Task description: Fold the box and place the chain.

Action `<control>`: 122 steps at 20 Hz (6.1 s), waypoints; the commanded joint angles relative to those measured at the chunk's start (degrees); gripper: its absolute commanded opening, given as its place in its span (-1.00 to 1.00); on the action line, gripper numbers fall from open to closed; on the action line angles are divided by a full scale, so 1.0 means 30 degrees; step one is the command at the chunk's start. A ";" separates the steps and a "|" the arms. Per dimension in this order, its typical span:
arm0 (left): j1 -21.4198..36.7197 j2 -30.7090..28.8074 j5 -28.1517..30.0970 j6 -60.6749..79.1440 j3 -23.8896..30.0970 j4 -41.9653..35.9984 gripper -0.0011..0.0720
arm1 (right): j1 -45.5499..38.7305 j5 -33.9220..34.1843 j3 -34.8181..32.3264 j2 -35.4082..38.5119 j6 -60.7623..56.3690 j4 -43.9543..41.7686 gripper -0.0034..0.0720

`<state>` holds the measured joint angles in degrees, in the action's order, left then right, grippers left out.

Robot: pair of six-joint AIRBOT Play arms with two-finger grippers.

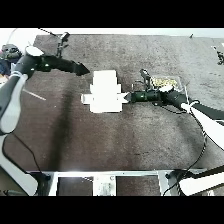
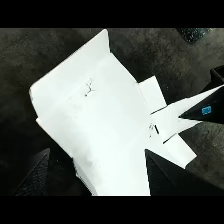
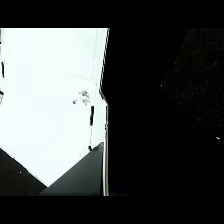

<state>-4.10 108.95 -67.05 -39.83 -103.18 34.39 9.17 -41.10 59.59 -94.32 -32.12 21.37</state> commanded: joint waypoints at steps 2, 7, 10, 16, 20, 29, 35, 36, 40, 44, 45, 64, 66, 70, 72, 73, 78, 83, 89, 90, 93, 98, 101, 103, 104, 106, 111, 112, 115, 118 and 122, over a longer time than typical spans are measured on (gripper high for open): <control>-0.0809 0.4044 -0.1486 -0.1953 -0.4415 0.0896 0.78 | 0.0022 -0.0007 0.0015 -0.0007 0.0007 0.0306 -0.89; -0.0845 0.5442 -0.1763 -0.1923 -0.4532 0.0823 0.67 | 0.0022 0.0000 0.0015 -0.0007 0.0364 0.0313 -0.88; -0.0845 0.5952 -0.2368 -0.1887 -0.4532 -0.0197 0.67 | 0.0015 0.0007 0.0015 -0.0007 0.0364 0.0313 -0.88; -0.0845 0.6506 -0.5085 -0.1851 -0.4532 -0.0954 0.67 | 0.0015 0.0000 0.0015 -0.0007 0.0372 0.0321 -0.89; -0.0845 0.6630 -0.5763 -0.1319 -0.4532 -0.2463 0.47 | 0.0022 -0.0007 0.0015 -0.0007 0.0678 0.0321 -0.88; -0.0845 0.6666 -0.6776 -0.0619 -0.4532 -0.1537 -0.53 | 0.0022 -0.0007 0.0015 0.0007 0.0867 0.0612 -0.88; -0.0838 0.6666 -0.7191 0.0867 -0.4532 -0.1239 -0.94 | -0.0095 -0.0015 0.0015 0.0306 0.0867 0.1122 -0.25; -0.0838 0.6666 -0.7504 0.1253 -0.4532 -0.1239 -0.94 | -0.0219 -0.0022 0.0015 0.0605 0.0867 0.1501 -0.31; -0.0838 0.6645 -0.8109 0.5166 -0.4532 -0.1792 -0.94 | -0.1413 -0.0109 0.0007 0.2259 0.0860 0.1829 -0.29; -0.0838 0.6572 -0.8896 1.0265 -0.4532 -0.3512 -0.95 | -0.2871 -0.1370 0.0007 0.3198 0.0831 0.1821 -0.29; -0.0845 0.6492 -0.8867 1.0790 -0.4532 -0.3526 -0.95 | -0.3111 -0.1938 0.0007 0.3206 0.0831 0.1829 -0.29; -0.1435 0.4918 -0.3096 1.6852 -0.0678 -0.1115 -0.95 | -0.3279 -0.1719 0.0007 0.3206 0.1574 0.3038 -0.29; -0.1435 0.4918 -0.2594 1.6954 -0.0678 -0.1180 -0.95 | -0.3271 -0.1683 0.0007 0.3206 0.1887 0.3031 -0.29; -0.1435 0.4954 -0.2412 1.6976 -0.0678 -0.1326 -0.95 | -0.3257 -0.1719 0.0007 0.3206 0.2871 0.3024 -0.17; -0.1435 0.4954 -0.2310 1.7449 -0.0641 -0.2382 -0.95 | -0.3228 -0.1727 0.0007 0.3198 0.3045 0.3031 0.36; -0.1435 0.4954 -0.2280 1.7726 -0.0634 -0.2878 -0.95 | -0.3198 -0.1727 0.0007 0.3198 0.3439 0.3031 0.37; -0.1443 0.4962 -0.1945 1.7872 -0.0007 -0.2703 -0.95 | -0.2914 -0.1727 0.0007 0.3198 0.5042 0.3038 0.37; -0.1435 0.4962 -0.2149 1.7864 0.0408 -0.1887 -0.94 | -0.1435 -0.1617 0.0007 0.3184 0.9748 0.3191 0.46; -0.1435 0.4954 -0.2135 1.7792 0.0408 -0.1960 -0.94 | 0.0648 -0.1275 0.0007 0.2739 1.3566 0.4328 0.87; -0.1435 0.4954 -0.2135 1.7792 0.0408 -0.1989 -0.94 | 0.0874 -0.1217 0.0007 0.2404 1.4192 0.4320 0.87; -0.1435 0.4954 -0.2135 1.7792 0.0408 -0.2062 -0.94 | 0.1559 -0.1049 0.0007 0.1355 1.6342 0.4379 0.87; -0.1435 0.4954 -0.2127 1.7792 0.0408 -0.2062 -0.94 | 0.2200 0.0393 0.0007 0.0437 1.7821 0.4386 0.87; -0.1435 0.4954 -0.2127 1.7792 0.0408 -0.2062 -0.94 | 0.2288 0.0714 0.0007 0.0211 1.7864 0.4386 0.87; -0.1435 0.4954 -0.2135 1.7792 0.0408 -0.2062 -0.94 | 0.2499 0.1384 0.0036 -0.0044 1.7930 0.4524 0.87; -0.1435 0.4954 -0.2127 1.7792 0.0408 -0.2062 -0.94 | 0.2557 0.1843 0.0036 -0.0051 1.7937 0.4422 0.87; -0.1435 0.4954 -0.2127 1.7792 0.0408 -0.2062 -0.94 | 0.2557 0.2361 0.0058 -0.0044 1.7937 0.4313 0.87; -0.1435 0.4954 -0.2127 1.7792 0.0408 -0.2062 -0.94 | 0.2521 0.2266 0.0809 0.0117 1.7901 0.4313 0.87; -0.1435 0.4954 -0.2135 1.7792 0.0408 -0.2062 -0.93 | 0.2521 0.2273 0.1107 0.0131 1.7843 0.4320 0.87; -0.1435 0.4954 -0.2127 1.7792 0.0408 -0.2062 -0.93 | 0.2244 0.1559 0.2076 0.0146 1.7231 0.4328 0.90; -0.1435 0.4954 -0.2135 1.7792 0.0408 -0.2062 -0.94 | 0.1639 0.0415 0.2900 0.0146 1.6990 0.4335 0.90; -0.1435 0.4954 -0.2127 1.7792 0.0408 -0.2062 -0.93 | 0.0889 -0.0714 0.3803 -0.0379 1.6983 0.4408 0.95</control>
<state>-8.40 123.76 -73.43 13.52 -101.97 28.18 13.10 -39.77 68.93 -94.45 19.31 34.39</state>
